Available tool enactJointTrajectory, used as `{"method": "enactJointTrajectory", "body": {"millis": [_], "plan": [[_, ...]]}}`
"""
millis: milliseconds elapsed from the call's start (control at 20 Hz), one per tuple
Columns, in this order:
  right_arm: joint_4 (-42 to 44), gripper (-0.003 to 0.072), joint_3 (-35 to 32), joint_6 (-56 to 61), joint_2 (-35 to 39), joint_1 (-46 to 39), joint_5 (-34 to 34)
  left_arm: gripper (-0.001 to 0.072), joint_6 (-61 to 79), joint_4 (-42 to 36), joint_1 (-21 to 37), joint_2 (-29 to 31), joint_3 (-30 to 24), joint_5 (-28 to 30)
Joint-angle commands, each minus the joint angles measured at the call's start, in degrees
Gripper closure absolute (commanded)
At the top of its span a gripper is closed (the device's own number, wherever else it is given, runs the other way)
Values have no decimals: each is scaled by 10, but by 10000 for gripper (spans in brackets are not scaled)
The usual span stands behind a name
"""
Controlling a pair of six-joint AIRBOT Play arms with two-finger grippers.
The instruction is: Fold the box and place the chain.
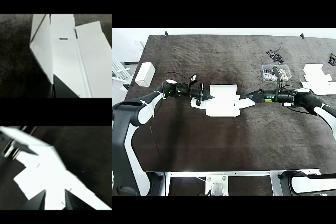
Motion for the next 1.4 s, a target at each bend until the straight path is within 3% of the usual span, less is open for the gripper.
{"method": "enactJointTrajectory", "body": {"millis": [0,150,300,400,550,600,1350], "plan": [[-15,317,-24,-143,19,33,6,688,0,0,0,0,0,0],[-71,181,-35,-259,18,74,-67,688,0,0,0,0,0,0],[-125,174,-35,-350,19,104,-160,688,0,0,0,0,0,0],[-170,80,-35,-400,19,115,-170,688,0,0,0,0,0,0],[-180,62,-35,-424,19,126,-170,688,0,0,0,0,0,0],[-181,-27,-35,-433,19,131,-170,688,0,0,0,0,0,0],[-200,-27,-38,-371,18,186,-153,688,0,0,0,0,0,0]]}}
